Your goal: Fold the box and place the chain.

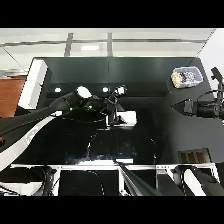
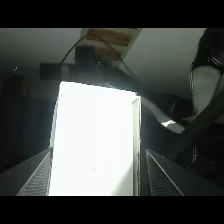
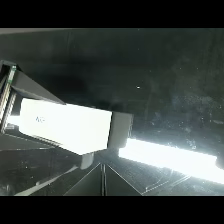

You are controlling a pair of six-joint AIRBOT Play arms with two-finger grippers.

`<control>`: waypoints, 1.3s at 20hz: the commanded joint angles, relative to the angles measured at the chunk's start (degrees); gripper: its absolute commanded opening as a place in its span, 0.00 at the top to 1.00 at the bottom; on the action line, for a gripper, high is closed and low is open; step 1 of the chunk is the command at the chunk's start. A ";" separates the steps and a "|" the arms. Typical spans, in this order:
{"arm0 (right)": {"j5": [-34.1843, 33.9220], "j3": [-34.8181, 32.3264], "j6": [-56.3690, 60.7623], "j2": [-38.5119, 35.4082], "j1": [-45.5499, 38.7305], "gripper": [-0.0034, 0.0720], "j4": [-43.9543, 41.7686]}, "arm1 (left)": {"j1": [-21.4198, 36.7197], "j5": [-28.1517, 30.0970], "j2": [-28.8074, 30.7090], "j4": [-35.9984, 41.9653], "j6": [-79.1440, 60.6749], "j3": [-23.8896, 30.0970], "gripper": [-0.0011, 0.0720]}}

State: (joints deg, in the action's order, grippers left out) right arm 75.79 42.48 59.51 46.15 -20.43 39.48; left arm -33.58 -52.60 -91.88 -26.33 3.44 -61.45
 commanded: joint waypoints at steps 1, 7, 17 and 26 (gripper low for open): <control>0.02 0.00 0.04 -0.04 -0.02 0.94 -0.02 | -0.04 -0.59 -0.04 -0.98 -0.24 -0.07 0.02; 0.02 0.00 0.04 -0.04 -0.02 0.94 -0.02 | -0.37 -0.59 -0.07 -4.94 -0.22 -0.07 0.02; 0.00 0.00 0.04 -0.04 -0.02 0.94 -0.07 | -1.31 2.38 -0.79 -5.42 0.07 -0.04 0.02; -1.09 -0.02 0.07 -0.04 -0.02 0.94 -0.26 | -7.72 4.74 -1.88 -13.33 9.94 -2.29 0.03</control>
